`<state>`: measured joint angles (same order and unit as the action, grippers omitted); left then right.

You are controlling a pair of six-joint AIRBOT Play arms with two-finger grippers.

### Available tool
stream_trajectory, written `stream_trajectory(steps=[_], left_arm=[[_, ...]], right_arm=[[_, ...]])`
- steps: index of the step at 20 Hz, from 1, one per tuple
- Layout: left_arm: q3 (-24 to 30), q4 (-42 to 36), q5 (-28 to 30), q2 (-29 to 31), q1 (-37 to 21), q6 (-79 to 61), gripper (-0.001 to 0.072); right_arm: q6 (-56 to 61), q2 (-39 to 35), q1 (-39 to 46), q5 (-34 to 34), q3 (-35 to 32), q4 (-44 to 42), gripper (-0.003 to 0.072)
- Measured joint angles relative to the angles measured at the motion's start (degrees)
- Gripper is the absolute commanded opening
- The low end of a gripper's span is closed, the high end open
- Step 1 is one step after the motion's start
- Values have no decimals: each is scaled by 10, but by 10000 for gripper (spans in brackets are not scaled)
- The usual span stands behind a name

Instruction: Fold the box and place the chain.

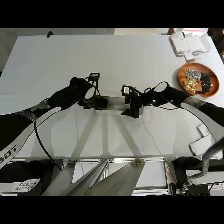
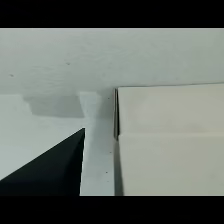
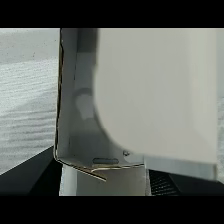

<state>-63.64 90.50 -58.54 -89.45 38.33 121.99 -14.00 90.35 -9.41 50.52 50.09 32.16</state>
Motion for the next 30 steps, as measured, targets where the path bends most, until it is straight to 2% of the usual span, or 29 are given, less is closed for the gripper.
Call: stream_trajectory(steps=[2,11,15,18,26,30], left_arm=[[-1,-2,2,0,2,9,2],[-1,-9,0,2,3,10,16],[-1,-9,-14,24,0,3,44],[-1,-17,-13,50,-1,0,232],[-1,-62,-29,74,-2,-42,236],[-1,-83,-61,92,-11,-100,237]], right_arm=[[0,0,0,0,0,0,404],[0,0,0,1,0,0,404],[0,0,0,2,0,-4,404],[-2,0,0,0,0,1,404],[-2,0,0,1,0,2,404],[0,0,0,1,0,0,404]])
